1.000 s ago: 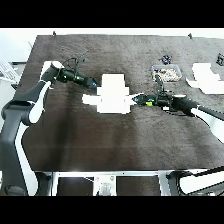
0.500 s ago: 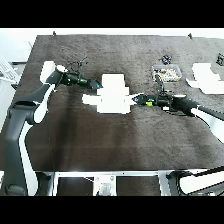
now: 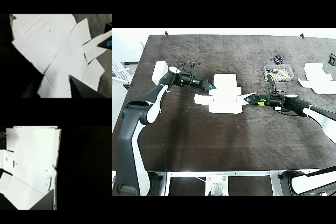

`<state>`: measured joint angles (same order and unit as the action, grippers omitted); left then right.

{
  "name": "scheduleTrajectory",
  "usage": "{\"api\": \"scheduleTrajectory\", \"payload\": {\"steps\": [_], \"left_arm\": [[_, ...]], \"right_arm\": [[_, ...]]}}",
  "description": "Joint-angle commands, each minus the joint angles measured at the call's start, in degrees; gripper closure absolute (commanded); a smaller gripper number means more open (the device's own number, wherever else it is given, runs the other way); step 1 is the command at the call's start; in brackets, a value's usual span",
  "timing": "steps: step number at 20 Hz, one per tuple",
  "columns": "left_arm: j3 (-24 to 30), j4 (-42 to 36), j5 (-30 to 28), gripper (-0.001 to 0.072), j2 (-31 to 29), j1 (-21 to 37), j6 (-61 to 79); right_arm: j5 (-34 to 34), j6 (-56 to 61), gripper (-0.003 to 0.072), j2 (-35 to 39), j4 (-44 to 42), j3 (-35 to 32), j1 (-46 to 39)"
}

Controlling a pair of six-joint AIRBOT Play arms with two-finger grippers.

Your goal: Fold the box and place the chain.

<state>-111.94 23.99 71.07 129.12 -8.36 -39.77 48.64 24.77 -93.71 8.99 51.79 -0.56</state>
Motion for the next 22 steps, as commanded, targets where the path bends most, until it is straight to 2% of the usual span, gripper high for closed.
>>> {"api": "scheduleTrajectory", "payload": {"steps": [1,4,9,11,15,16,17,19,20,21,22], "left_arm": [[0.0,-0.2,0.7,0.0226,0.1,0.0,0.2],[0.0,-0.3,2.3,0.0227,1.3,-0.1,-1.0],[0.0,-1.7,0.5,0.0228,1.5,-0.1,-0.7],[0.0,-2.9,0.1,0.0295,1.5,-0.1,-0.3],[0.0,-3.4,0.6,0.0296,1.6,-1.0,0.0],[0.0,-3.5,1.0,0.034,1.8,-1.4,0.3],[0.0,-3.4,1.4,0.0415,1.9,-1.9,1.2],[0.0,-3.4,1.6,0.0436,1.9,-2.4,1.4],[0.0,-3.4,1.5,0.0503,1.9,-2.4,1.4],[0.0,-3.4,1.5,0.0522,1.9,-2.4,1.5],[0.0,-3.5,1.5,0.0611,1.9,-2.4,1.9]], "right_arm": [[0.0,0.0,0.0683,0.0,0.0,0.0,0.0],[0.0,0.0,0.0683,0.0,0.0,0.0,0.0],[0.0,0.0,0.0683,0.0,0.0,0.0,0.0],[0.0,0.0,0.0683,0.0,0.0,0.0,0.0],[0.0,0.0,0.0683,0.0,0.0,0.0,0.0],[0.0,0.0,0.0683,0.0,0.0,0.0,0.0],[0.0,0.0,0.0683,0.0,0.0,0.0,0.0],[0.0,0.0,0.0683,0.0,0.0,0.0,0.0],[0.0,0.0,0.0683,0.0,0.0,0.0,0.0],[0.0,0.0,0.0683,0.0,0.1,0.0,0.0],[0.0,0.0,0.0683,0.0,0.2,0.0,0.0]]}}
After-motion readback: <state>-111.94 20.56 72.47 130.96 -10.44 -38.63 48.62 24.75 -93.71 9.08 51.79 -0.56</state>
